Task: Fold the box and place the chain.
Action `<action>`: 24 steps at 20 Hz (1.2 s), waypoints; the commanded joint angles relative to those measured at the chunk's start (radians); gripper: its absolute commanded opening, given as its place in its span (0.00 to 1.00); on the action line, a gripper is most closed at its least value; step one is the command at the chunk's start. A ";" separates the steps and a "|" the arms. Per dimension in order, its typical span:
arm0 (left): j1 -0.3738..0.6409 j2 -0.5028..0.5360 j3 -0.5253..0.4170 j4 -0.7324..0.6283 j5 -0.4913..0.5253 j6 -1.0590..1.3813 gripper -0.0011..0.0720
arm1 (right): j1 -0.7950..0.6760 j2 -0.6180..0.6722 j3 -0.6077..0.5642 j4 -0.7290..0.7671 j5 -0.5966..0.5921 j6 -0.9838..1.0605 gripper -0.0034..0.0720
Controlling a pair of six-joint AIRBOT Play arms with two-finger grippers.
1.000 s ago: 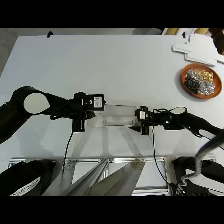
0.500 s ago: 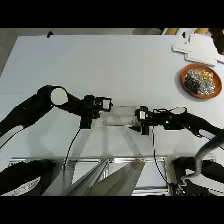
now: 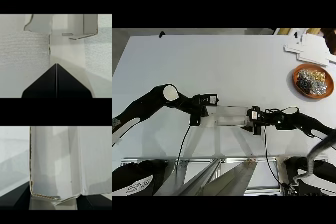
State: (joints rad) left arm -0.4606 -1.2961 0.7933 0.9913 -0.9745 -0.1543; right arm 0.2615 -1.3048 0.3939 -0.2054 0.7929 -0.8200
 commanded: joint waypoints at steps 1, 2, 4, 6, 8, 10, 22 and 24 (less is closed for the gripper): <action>0.013 -0.019 -0.062 -0.060 0.051 0.126 0.02 | 0.000 0.000 0.001 0.000 0.001 0.000 0.59; 0.013 -0.019 -0.069 -0.062 0.063 0.145 0.03 | 0.000 0.000 0.001 0.000 0.000 0.000 0.59; 0.013 -0.023 -0.077 -0.058 0.091 0.148 0.03 | 0.000 0.000 0.001 0.000 0.001 0.000 0.59; 0.013 -0.036 -0.079 -0.052 0.097 0.149 0.21 | 0.000 0.000 0.001 0.000 0.001 0.000 0.59; 0.013 -0.042 -0.096 -0.052 0.137 0.151 0.33 | 0.000 0.000 0.001 0.000 0.001 0.000 0.59; 0.013 -0.042 -0.099 -0.053 0.149 0.151 0.33 | 0.000 0.000 0.001 0.000 0.001 0.000 0.59; 0.010 -0.041 -0.113 -0.034 0.168 0.154 0.33 | 0.000 0.000 0.001 0.000 0.001 0.000 0.59; 0.003 -0.018 -0.112 -0.043 0.182 0.156 0.33 | 0.000 0.000 0.001 0.000 0.001 0.000 0.59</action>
